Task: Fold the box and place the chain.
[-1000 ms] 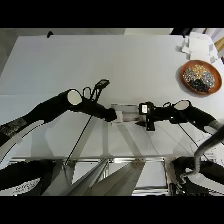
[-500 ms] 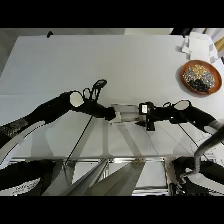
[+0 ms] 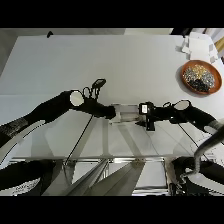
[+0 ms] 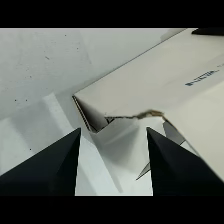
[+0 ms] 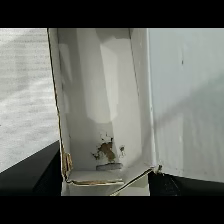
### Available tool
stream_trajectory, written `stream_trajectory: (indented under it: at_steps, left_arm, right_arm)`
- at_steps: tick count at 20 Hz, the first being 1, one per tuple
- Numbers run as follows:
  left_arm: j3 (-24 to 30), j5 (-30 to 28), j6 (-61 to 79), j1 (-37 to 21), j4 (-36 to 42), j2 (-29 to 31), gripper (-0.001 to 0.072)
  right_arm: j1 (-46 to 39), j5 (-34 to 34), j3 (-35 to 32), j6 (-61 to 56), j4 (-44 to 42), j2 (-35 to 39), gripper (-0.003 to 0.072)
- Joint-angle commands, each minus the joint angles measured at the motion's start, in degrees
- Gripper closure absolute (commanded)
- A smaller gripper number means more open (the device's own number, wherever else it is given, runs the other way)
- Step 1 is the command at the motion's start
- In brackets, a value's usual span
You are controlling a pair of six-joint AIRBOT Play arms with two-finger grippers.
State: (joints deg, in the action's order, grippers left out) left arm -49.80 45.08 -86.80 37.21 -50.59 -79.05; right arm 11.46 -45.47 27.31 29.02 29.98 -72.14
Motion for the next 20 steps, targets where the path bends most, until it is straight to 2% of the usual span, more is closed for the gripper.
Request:
stream_trajectory:
  at_steps: [1,14,18,20]
  left_arm:
    - [-0.3,0.3,-1.2,0.0,-0.1,-0.1,0.025]
    - [-4.1,5.5,-7.8,0.0,-1.4,-2.6,0.0256]
    - [-7.0,10.0,-15.2,1.1,-10.2,-2.6,0.0256]
    - [-8.9,11.8,-17.3,1.5,-11.9,-2.6,0.0256]
  right_arm:
    - [0.0,0.0,0.0,0.0,0.0,0.0,0.0285]
    - [0.0,0.0,0.0,0.0,0.0,0.0,0.0285]
    - [0.0,0.0,0.0,0.0,0.0,0.0,0.0285]
    - [0.0,0.0,0.0,0.0,0.0,0.0,0.0285]
